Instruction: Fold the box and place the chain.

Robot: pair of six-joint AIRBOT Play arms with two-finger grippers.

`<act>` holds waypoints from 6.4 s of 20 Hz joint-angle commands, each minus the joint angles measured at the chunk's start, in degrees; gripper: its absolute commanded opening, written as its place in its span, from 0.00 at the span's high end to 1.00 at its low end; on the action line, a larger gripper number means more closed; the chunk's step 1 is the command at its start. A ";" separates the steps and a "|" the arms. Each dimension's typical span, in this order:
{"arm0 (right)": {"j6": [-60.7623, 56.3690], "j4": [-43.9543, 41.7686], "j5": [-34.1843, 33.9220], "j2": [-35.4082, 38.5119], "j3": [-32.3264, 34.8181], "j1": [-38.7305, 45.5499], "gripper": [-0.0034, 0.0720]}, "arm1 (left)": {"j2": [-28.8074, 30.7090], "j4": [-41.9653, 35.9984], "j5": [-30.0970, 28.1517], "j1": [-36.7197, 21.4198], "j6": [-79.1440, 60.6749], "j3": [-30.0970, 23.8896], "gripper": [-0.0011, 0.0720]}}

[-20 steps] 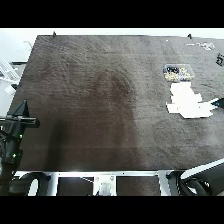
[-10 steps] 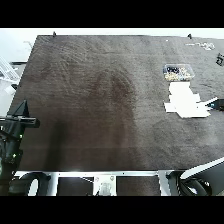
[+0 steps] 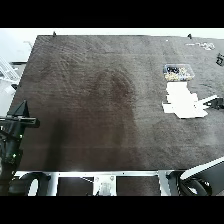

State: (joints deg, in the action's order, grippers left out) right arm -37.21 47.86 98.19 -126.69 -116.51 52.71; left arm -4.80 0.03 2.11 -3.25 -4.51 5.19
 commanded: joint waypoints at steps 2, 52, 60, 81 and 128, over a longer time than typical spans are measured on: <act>1.40 -6.60 6.08 0.00 0.02 -0.68 0.95 | 0.04 0.00 0.00 -0.04 0.00 -0.04 0.96; 3.19 -44.15 -33.29 21.90 59.49 -44.50 0.96 | 0.04 0.00 0.02 -0.04 0.00 -0.04 0.96; 2.71 -39.01 -37.42 24.87 58.14 -43.69 0.96 | 0.04 0.00 0.00 -0.04 0.00 -0.04 0.96; 0.55 -35.78 -68.41 40.50 68.19 -58.77 0.96 | 0.02 -0.33 2.56 -0.04 0.48 -0.02 0.08; 3.39 -37.94 -79.95 40.22 68.32 -66.90 0.96 | -120.56 35.39 69.48 10.01 50.99 108.59 0.33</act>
State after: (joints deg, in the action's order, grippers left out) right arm -33.89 9.89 18.28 -86.46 -48.21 -14.13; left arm -121.67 37.15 70.15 5.85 46.24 109.95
